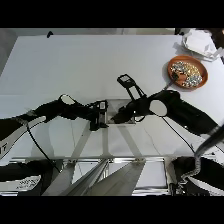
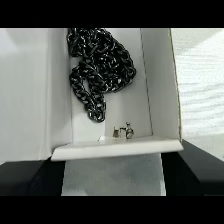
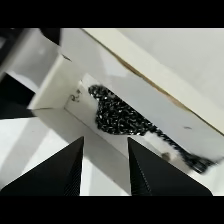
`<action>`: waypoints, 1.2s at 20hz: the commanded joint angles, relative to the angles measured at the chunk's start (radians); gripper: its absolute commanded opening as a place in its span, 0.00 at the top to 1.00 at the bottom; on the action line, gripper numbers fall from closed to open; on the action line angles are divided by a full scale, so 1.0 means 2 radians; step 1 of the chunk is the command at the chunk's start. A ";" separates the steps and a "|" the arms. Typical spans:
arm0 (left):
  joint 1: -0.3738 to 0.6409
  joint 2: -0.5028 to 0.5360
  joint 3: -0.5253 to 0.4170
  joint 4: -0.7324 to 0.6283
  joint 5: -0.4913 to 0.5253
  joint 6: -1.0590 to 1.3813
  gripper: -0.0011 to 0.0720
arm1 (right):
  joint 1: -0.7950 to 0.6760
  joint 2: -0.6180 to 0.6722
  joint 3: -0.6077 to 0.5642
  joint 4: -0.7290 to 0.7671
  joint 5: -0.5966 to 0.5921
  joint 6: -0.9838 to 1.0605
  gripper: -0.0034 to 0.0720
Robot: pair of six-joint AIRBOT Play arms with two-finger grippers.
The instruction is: Fold the box and place the chain.
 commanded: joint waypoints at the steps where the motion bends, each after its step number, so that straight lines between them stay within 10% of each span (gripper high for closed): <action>1: 0.000 0.000 0.000 0.000 0.000 0.000 0.53 | -0.006 0.070 0.000 -0.093 0.019 0.035 0.54; 6: 0.000 0.000 0.000 0.000 0.000 0.000 0.53 | -0.139 0.090 0.000 -0.172 0.056 0.078 0.53; 11: 0.000 0.000 0.000 0.000 0.000 0.000 0.53 | -0.287 0.025 0.000 -0.171 -0.046 0.119 0.51; 14: 0.000 0.000 0.000 0.000 0.000 0.000 0.53 | -0.318 -0.044 0.000 -0.171 -0.080 0.115 0.18; 24: 0.000 0.000 0.000 0.000 0.000 0.000 0.53 | -0.327 -0.176 0.000 -0.178 -0.198 0.213 0.26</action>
